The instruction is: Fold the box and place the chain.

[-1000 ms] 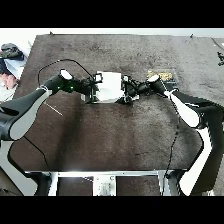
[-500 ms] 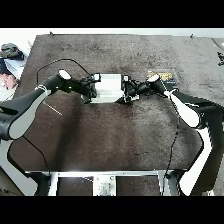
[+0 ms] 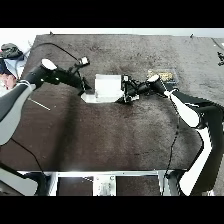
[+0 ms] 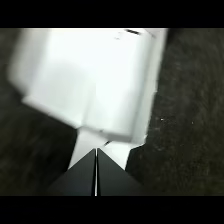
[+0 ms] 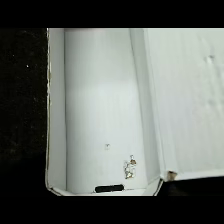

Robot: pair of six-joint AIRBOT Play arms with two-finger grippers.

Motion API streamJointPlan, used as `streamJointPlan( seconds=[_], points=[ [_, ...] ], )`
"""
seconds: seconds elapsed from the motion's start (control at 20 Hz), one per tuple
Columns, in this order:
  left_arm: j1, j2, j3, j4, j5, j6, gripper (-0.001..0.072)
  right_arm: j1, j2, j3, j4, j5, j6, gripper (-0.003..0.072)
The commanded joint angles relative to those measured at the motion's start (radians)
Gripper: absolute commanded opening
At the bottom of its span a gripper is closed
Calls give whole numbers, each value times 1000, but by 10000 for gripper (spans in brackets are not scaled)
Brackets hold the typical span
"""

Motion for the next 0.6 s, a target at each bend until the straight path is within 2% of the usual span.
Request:
streamJointPlan(
  seconds=[0.0, 0.2, 0.3, 0.55],
  points=[
    [53, 107, 3, 75, -14, -302, 8, 0, -1, 0, -1, 2, -1, 440],
    [156, 146, -10, 73, -75, -563, 9, 0, -1, 0, -1, 2, -1, 440],
    [202, 146, -53, 73, -80, -623, 9, 0, -1, 0, -1, 1, -1, 440],
    [247, 145, -222, 67, 34, -705, 10, 0, -1, 0, -1, 4, -1, 440]
  ],
)
